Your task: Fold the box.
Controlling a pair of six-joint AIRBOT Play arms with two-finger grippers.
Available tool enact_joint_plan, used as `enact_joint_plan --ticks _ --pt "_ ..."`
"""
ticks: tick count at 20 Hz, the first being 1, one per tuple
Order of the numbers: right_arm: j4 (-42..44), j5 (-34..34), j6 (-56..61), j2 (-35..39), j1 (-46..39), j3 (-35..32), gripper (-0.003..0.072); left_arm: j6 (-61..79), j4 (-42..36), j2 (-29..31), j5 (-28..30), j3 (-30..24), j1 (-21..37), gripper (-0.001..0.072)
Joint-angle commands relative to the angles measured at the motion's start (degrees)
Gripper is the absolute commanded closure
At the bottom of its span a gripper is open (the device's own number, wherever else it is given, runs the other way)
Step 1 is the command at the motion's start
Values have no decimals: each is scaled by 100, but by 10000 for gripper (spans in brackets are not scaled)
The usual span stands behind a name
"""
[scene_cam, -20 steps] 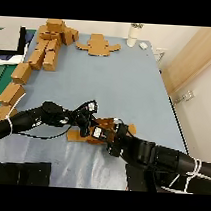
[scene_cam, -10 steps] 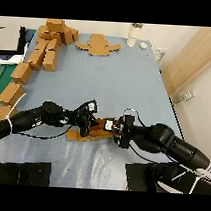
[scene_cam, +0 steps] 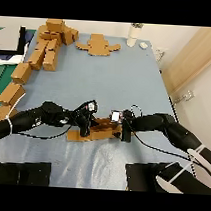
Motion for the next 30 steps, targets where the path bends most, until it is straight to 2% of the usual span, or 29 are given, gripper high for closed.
enact_joint_plan --ticks 1,9,18,30 --pt "304 -72 -376 -459 -157 166 -34 2 0 -4 7 0 0 698" --pt "492 -684 -374 -627 -120 166 -34 2 0 -4 7 0 0 699" --pt "533 -667 -374 -1032 -98 144 -34 2 0 -4 7 0 0 699" --pt "448 -804 -254 -761 -101 149 -32 2 0 -4 7 0 0 698"
